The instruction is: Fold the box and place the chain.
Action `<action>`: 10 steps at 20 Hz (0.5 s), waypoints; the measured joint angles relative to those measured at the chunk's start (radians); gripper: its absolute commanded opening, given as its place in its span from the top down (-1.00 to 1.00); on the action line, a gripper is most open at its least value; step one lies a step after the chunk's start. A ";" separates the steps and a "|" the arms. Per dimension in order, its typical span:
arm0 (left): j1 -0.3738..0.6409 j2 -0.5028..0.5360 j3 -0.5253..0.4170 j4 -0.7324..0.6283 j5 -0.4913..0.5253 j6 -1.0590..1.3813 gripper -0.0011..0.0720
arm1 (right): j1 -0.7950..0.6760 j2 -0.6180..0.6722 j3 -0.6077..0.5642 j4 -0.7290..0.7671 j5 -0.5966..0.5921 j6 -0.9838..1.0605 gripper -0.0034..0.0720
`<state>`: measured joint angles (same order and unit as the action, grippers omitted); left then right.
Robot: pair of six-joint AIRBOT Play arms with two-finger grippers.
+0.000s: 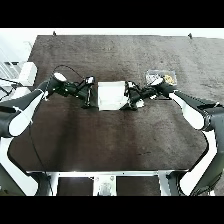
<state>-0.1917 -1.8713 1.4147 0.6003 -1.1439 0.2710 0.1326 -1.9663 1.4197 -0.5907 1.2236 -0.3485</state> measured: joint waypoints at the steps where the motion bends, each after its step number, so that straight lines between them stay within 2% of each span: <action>1: -0.003 -0.001 -0.003 -0.003 0.006 0.003 -1.00 | 0.000 0.000 0.000 0.000 0.000 0.000 -0.45; 10: -0.032 -0.050 -0.013 -0.060 0.057 0.043 -1.00 | 0.000 0.000 0.000 0.000 0.000 -0.001 -0.46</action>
<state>-0.2237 -1.9209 1.4021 0.5404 -1.0866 0.3141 0.1326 -1.9663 1.4197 -0.5907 1.2232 -0.3492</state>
